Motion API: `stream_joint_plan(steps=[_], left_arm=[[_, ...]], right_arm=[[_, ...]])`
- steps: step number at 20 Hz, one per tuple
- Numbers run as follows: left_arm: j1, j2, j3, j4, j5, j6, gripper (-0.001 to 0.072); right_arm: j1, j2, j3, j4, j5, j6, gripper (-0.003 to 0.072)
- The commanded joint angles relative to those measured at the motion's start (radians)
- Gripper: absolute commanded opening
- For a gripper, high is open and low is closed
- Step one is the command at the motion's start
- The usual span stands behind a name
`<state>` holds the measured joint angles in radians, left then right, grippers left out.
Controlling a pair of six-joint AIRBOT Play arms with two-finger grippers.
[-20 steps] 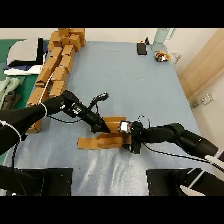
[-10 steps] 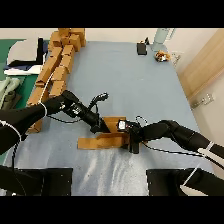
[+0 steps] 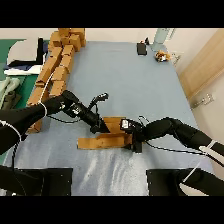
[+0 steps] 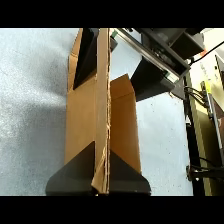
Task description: Fold the box.
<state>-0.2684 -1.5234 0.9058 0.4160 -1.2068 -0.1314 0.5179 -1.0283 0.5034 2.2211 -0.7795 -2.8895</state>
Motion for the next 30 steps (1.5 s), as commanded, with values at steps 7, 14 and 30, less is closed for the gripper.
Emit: stream_joint_plan(steps=[7,14,30], left_arm=[[0.000,0.000,0.000,0.000,0.001,0.000,0.0014],[0.000,0.000,0.000,0.000,0.001,0.000,0.0013],[0.000,0.000,0.000,0.000,0.001,0.000,0.0014]], right_arm=[[-0.011,0.000,0.001,0.013,0.044,-0.018,0.0719],[-0.011,0.002,0.001,0.012,0.042,-0.018,0.0718],[0.038,-0.019,0.001,0.008,0.055,-0.018,0.0707]])
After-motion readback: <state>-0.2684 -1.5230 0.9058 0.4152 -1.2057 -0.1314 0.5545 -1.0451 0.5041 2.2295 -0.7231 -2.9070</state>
